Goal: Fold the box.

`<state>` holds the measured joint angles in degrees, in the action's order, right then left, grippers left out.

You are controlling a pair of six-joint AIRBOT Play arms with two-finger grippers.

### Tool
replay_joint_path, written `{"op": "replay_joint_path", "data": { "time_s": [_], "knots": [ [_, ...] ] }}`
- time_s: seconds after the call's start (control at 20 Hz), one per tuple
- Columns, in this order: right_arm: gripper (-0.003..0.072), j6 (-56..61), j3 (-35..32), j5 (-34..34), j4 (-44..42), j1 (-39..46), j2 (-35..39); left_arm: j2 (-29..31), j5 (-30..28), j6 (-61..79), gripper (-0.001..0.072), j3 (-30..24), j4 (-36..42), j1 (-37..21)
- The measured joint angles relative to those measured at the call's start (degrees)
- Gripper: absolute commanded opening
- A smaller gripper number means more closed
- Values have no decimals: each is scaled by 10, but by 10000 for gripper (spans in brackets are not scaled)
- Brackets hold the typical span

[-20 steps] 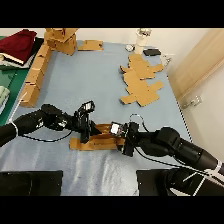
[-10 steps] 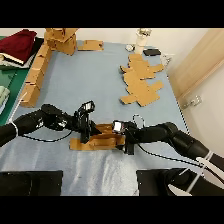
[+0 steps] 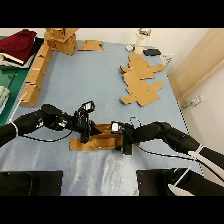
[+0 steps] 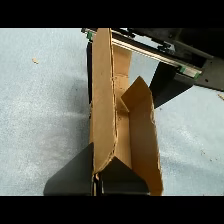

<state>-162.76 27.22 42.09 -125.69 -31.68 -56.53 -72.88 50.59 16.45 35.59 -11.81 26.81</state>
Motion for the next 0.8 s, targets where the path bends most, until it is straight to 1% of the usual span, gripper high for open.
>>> {"op": "replay_joint_path", "data": {
  "time_s": [0.35, 0.75, 0.8],
  "knots": [
    [709, 9, 0, -1, 16, 0, -5, 0, 0, 0, 11, 0, 0, 0],
    [706, -27, 0, -6, 5, -5, -27, 0, 0, 0, 11, 0, 0, 0],
    [695, -31, 0, -7, 4, -5, -28, 0, 0, 0, 11, 0, 0, 0]
  ]
}}
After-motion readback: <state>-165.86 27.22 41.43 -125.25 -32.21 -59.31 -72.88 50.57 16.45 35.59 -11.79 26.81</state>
